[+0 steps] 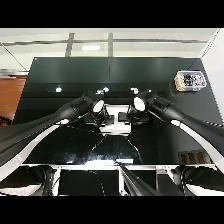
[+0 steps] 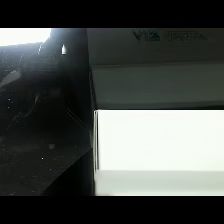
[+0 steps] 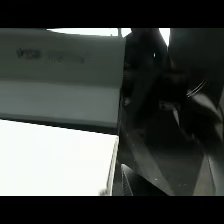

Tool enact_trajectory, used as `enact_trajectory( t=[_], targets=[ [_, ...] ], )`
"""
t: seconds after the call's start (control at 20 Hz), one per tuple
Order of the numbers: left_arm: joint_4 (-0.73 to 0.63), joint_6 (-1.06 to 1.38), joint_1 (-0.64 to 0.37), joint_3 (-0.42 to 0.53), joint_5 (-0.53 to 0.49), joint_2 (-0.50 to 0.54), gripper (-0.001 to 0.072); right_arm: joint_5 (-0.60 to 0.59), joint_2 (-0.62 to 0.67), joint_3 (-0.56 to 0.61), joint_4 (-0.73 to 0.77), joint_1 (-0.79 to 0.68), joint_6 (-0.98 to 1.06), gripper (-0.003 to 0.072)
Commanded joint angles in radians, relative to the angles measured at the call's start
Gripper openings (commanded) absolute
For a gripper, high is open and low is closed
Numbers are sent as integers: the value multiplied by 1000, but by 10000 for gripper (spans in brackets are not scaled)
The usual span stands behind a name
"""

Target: Fold the box and place the chain.

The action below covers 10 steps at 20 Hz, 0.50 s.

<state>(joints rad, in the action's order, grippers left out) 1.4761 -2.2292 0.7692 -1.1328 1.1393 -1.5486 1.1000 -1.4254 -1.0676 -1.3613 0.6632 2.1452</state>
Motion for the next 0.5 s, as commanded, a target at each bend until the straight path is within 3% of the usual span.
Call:
enact_trajectory(
  t=[0.0,0.1,0.3,0.45],
  targets=[
    [0,-1,-1,0,-1,0,26,13,118,0,-6,-19,-106,278],
    [0,-1,-1,0,-1,0,26,55,245,0,-98,-21,-126,278],
    [0,-1,-1,0,-1,0,26,183,466,3,-550,-59,-126,277],
    [0,-1,-1,0,-1,0,26,94,502,41,-721,-223,-127,277]
  ],
)
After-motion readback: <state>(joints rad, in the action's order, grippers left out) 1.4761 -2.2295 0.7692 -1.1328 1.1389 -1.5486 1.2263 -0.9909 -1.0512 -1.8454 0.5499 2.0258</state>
